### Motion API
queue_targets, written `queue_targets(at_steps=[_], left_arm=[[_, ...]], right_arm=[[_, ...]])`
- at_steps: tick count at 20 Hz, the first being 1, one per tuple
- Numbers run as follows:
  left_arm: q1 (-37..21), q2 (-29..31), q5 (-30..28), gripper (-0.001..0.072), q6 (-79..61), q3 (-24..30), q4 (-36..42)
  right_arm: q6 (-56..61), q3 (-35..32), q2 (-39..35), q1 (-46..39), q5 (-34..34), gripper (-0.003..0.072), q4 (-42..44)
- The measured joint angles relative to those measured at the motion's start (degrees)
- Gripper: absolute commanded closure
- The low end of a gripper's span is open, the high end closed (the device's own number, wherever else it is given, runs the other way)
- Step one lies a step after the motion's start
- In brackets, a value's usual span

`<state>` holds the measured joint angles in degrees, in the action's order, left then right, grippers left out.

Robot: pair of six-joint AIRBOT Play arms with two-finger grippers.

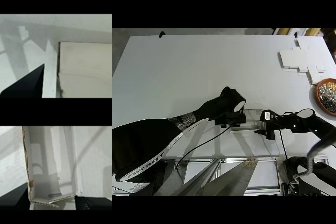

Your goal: Fold the box and place the chain.

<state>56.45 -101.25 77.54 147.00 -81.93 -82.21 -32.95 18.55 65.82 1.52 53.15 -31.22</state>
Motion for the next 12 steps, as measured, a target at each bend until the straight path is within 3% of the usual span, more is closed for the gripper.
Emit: queue_targets(at_steps=[4,5,6,9,11,12], left_arm=[[0.00,0.00,-0.74,0.0392,-0.26,0.81,0.09],[0.00,0.00,-0.96,0.0449,-0.42,0.90,0.09],[0.00,0.00,-1.44,0.0559,-0.44,0.98,0.09],[0.04,-0.09,-2.73,0.0592,-0.48,1.07,0.11],[0.04,-0.20,-3.10,0.0704,-0.66,1.09,0.04],[0.07,-0.22,-3.21,0.0706,-0.90,1.09,0.04]], right_arm=[[-0.02,0.00,0.00,0.02,0.00,0.0344,0.00],[-0.02,0.00,0.00,0.00,0.00,0.0344,-0.02],[-0.02,0.00,0.00,0.00,0.02,0.0344,-0.02],[-0.04,0.00,0.00,0.02,0.02,0.0344,-0.02],[-0.09,0.00,0.00,0.02,-0.02,0.0344,-0.07],[-0.33,0.02,0.00,0.02,-0.07,0.0344,-0.09]])
